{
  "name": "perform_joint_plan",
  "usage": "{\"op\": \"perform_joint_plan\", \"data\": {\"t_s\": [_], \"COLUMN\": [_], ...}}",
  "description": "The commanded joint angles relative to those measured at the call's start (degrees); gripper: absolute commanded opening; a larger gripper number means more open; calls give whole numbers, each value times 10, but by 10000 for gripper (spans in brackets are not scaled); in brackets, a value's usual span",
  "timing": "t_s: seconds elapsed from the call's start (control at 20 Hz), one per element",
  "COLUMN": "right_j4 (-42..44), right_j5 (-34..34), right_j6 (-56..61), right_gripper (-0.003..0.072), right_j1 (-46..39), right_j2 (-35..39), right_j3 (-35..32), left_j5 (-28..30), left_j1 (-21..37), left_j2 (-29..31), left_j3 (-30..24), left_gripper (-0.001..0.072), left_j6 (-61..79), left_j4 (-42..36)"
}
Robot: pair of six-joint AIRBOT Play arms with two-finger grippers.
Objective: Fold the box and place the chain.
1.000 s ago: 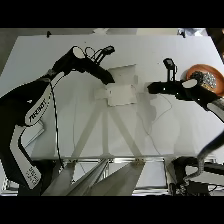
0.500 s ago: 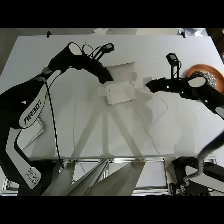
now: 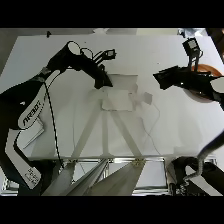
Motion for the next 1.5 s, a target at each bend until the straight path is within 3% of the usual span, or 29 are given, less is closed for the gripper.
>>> {"op": "perform_joint_plan", "data": {"t_s": [0.0,0.3,0.85,1.05,1.1,1.15,1.2,1.45], "right_j4": [-24,-35,-35,-40,-39,-37,-36,-35], "right_j5": [-2,-2,2,90,130,161,179,191], "right_j6": [4,4,4,-42,-89,-139,-183,-229], "right_gripper": [336,336,337,339,370,579,709,697], "right_j1": [0,0,0,0,0,0,0,0], "right_j2": [11,5,-2,-2,-2,-2,-2,1], "right_j3": [0,0,0,0,0,0,0,0], "left_j5": [34,87,74,68,68,68,68,68], "left_j1": [-10,-23,-24,-25,-24,-24,-24,-24], "left_j2": [-30,-44,-63,-63,-63,-63,-63,-63], "left_j3": [-1,-1,-1,-1,-1,-1,-1,-1], "left_gripper": [2,2,8,7,7,7,7,7], "left_j6": [11,34,31,31,31,31,31,31], "left_j4": [-10,-28,-32,-32,-32,-32,-32,-32]}}
